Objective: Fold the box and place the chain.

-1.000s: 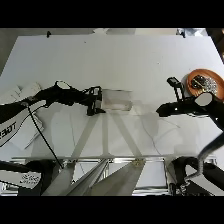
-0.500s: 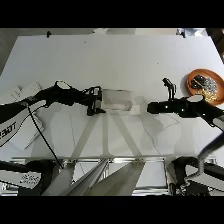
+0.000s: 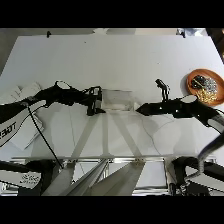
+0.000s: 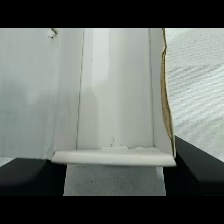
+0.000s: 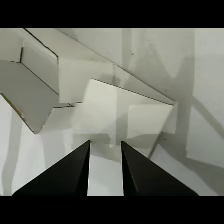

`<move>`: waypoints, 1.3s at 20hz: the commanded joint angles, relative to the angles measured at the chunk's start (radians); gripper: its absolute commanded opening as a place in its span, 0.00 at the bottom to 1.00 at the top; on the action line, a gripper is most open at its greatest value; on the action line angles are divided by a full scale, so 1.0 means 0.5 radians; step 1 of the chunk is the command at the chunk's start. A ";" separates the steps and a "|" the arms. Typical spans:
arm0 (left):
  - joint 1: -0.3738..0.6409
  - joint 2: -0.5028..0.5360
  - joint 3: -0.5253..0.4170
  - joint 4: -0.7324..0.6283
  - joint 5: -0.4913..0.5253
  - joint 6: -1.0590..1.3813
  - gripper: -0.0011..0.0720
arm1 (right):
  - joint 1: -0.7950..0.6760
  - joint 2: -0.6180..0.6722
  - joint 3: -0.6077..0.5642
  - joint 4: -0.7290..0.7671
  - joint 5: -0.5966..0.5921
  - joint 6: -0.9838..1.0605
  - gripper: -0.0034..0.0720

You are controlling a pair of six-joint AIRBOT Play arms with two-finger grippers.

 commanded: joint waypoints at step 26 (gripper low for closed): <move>0.000 0.002 0.001 0.000 0.001 0.000 0.04 | -0.034 -0.212 0.005 0.078 -0.039 -0.214 0.05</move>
